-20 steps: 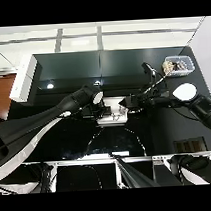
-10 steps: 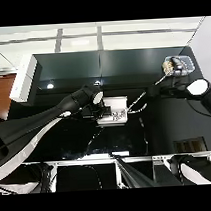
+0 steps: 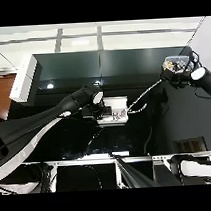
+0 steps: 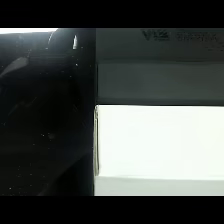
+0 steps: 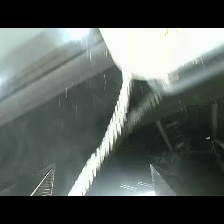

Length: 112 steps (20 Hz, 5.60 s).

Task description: Fold the box and place the chain.

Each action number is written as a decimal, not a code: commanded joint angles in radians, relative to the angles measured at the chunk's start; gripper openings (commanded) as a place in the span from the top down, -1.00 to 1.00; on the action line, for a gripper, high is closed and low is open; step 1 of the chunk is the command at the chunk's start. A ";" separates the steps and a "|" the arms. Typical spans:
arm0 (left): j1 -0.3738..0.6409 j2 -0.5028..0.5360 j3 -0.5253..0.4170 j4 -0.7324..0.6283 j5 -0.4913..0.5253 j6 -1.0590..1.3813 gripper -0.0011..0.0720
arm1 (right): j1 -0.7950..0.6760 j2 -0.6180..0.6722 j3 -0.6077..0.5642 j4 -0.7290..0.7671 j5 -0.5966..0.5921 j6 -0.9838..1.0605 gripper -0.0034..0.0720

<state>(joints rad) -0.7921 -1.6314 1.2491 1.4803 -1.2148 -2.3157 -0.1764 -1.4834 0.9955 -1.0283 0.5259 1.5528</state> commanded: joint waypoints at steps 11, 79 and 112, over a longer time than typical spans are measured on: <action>0.000 0.000 0.000 -0.004 0.002 0.000 0.88 | -0.011 -0.105 0.202 0.060 0.366 -0.134 0.84; 0.000 0.000 0.000 -0.005 -0.002 0.000 0.88 | 0.411 0.206 -0.372 0.397 0.298 -1.849 -0.90; 0.000 0.000 0.000 -0.005 -0.002 0.000 0.88 | 0.370 0.661 -0.217 0.488 0.470 -1.005 0.84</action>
<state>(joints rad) -0.7921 -1.6314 1.2491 1.4746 -1.2167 -2.3157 0.1967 -0.8803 0.7113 -0.6708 0.9024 0.4297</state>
